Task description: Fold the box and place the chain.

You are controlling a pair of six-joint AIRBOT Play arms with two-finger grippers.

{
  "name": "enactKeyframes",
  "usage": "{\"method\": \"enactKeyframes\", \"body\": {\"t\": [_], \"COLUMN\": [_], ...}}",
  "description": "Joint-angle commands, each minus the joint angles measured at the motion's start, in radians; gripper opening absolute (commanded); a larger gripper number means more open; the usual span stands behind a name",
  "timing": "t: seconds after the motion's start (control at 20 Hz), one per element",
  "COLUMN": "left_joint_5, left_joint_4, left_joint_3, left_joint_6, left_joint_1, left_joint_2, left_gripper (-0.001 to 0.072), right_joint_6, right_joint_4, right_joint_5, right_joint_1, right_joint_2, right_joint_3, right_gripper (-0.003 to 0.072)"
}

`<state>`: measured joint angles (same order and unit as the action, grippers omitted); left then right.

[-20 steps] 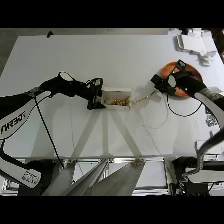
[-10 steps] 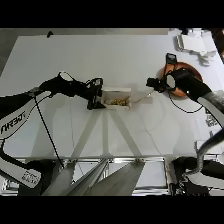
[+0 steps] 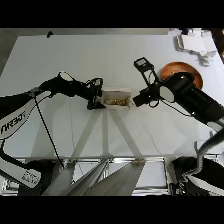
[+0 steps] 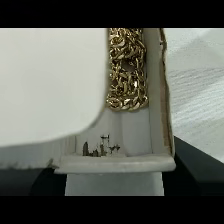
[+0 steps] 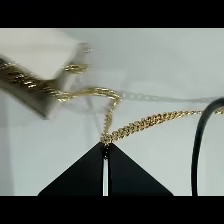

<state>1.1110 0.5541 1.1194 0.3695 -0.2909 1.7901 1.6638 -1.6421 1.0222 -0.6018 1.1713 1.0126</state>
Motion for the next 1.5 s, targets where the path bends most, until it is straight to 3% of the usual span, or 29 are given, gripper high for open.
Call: {"method": "enactKeyframes", "body": {"t": [0.0,0.3,0.45,0.65,0.95,1.0,1.1,1.15,1.3,1.45], "left_joint_5": [0.000,0.000,0.000,0.000,0.000,0.000,0.000,0.000,0.000,0.000], "left_joint_4": [0.000,0.000,0.000,0.000,0.000,0.000,0.000,0.000,0.000,0.000], "left_joint_3": [0.000,0.000,0.000,0.000,0.000,0.000,0.000,0.000,0.000,0.000], "left_joint_6": [0.000,0.000,0.000,0.000,0.000,0.000,0.000,0.000,0.000,0.000], "left_joint_1": [0.000,0.000,0.000,0.000,0.000,0.000,0.000,0.000,0.000,0.000], "left_joint_2": [0.000,0.000,0.000,0.000,0.000,0.000,0.000,0.000,0.000,0.000], "left_gripper": [0.0275,0.0275,0.0275,0.0275,0.0275,0.0275,0.0275,0.0275,0.0275,0.0275], "right_joint_6": [-0.153,-0.233,-0.236,-0.236,-0.285,-0.285,-0.297,-0.352,-0.526,-0.683], "right_joint_4": [0.171,0.471,0.518,0.518,0.512,0.504,0.497,0.496,0.496,0.499], "right_joint_5": [-0.073,-0.454,-0.543,-0.538,-0.423,-0.418,-0.421,-0.420,-0.371,-0.256], "right_joint_1": [-0.050,-0.053,-0.053,-0.053,-0.053,-0.053,-0.053,-0.052,0.011,0.179], "right_joint_2": [-0.015,-0.014,-0.013,0.001,0.119,0.134,0.133,0.121,0.057,0.009], "right_joint_3": [0.002,0.002,0.002,0.002,0.002,0.002,0.002,0.002,0.002,0.002], "right_gripper": [0.0007,0.0006,0.0006,0.0006,0.0010,0.0033,0.0322,0.0403,0.0419,0.0419]}}
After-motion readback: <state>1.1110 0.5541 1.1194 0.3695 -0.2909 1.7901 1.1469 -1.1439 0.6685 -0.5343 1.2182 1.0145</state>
